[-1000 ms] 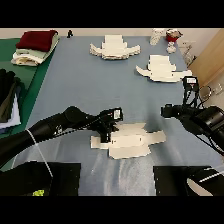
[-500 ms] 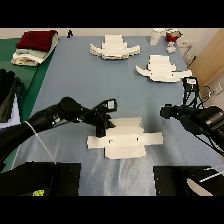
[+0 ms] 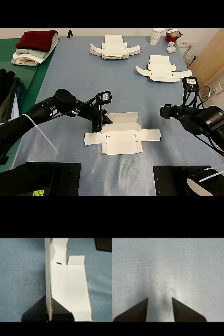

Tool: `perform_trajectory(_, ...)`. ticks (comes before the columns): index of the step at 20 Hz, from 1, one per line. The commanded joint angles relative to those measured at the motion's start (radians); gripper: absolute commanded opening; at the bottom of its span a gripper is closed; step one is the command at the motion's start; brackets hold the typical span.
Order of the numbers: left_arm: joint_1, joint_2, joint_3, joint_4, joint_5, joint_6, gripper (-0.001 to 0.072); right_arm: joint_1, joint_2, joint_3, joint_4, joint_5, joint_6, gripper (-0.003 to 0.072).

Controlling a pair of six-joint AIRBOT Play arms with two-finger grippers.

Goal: Fold the box.

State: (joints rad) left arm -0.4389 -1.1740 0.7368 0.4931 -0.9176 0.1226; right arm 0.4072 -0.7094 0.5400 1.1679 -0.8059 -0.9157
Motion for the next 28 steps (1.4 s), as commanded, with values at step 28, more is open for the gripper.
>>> perform_trajectory(28, -0.189, 0.090, -0.174, -0.023, 0.229, 0.087, 0.0015, 0.000, -0.050, 0.001, 0.039, 0.022, 0.000, 0.0449)
